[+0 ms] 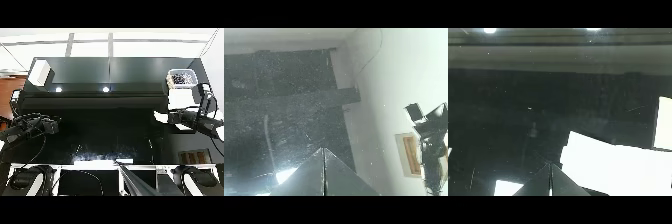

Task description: Fold the box and place the chain.

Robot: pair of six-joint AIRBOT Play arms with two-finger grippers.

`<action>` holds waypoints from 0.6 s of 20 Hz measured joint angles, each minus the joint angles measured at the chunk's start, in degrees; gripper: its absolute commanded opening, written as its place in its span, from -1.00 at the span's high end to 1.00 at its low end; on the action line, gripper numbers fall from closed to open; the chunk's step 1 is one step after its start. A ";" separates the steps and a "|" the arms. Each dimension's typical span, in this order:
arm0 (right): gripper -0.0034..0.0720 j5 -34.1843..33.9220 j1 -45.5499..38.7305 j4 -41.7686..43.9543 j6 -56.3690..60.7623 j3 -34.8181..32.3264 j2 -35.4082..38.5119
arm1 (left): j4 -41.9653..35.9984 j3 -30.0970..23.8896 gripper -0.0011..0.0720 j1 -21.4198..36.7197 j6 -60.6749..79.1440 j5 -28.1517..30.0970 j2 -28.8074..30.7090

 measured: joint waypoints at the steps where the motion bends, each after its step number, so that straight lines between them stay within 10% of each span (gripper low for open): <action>1: 0.86 -0.13 0.00 0.00 0.00 0.00 0.00 | -0.26 0.00 0.88 0.00 0.00 0.15 0.00; 6: 0.82 -3.43 0.00 4.59 -0.02 0.00 0.00 | -3.19 0.00 0.88 -0.07 0.00 7.65 0.00; 7: 0.01 -5.03 0.00 6.34 0.02 0.00 0.00 | -3.50 -0.02 0.78 -0.13 0.02 9.49 -0.02; 8: -0.70 -7.19 0.00 8.09 0.00 0.00 0.00 | -3.72 -0.09 -0.11 -0.17 0.00 11.41 -0.17; 9: -0.70 -10.14 0.07 9.81 0.00 0.00 0.00 | -3.98 -0.15 -0.95 -0.17 0.00 13.49 -0.59; 12: -0.70 -20.11 0.13 12.52 -0.09 0.35 -1.20 | -5.70 -0.22 -0.96 -0.46 0.07 17.05 -3.19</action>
